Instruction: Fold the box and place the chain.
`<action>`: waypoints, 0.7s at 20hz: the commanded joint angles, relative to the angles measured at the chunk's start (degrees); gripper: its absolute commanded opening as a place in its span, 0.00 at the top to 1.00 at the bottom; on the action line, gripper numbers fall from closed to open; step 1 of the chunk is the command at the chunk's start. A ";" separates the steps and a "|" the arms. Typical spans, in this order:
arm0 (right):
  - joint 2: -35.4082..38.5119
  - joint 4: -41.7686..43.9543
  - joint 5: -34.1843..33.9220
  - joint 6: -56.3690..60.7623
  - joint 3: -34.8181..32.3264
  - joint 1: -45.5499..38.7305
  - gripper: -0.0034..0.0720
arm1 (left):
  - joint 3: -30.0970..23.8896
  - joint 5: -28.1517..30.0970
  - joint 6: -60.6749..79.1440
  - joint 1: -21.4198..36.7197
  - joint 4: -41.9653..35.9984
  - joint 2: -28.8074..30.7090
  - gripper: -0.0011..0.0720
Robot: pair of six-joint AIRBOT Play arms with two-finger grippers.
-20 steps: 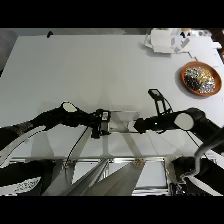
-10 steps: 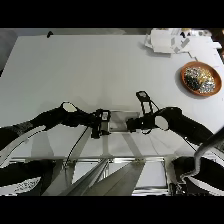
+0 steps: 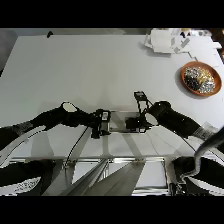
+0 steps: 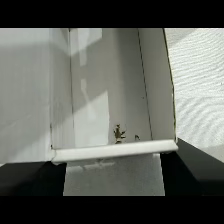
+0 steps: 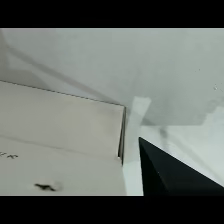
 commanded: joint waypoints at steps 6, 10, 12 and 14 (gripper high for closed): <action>-2.75 -3.78 6.82 6.49 2.43 2.80 0.53 | 0.00 0.00 0.00 0.00 0.00 0.04 0.78; -3.32 -5.38 7.50 9.49 3.89 3.72 0.53 | 0.00 0.00 0.02 0.00 0.00 0.04 0.78; -3.32 -5.38 7.52 10.45 4.24 3.76 0.53 | 0.00 0.02 0.02 0.00 0.00 0.04 0.78; -3.39 -5.92 6.88 11.67 4.26 4.33 0.59 | 0.00 0.00 0.00 0.00 0.00 0.04 0.78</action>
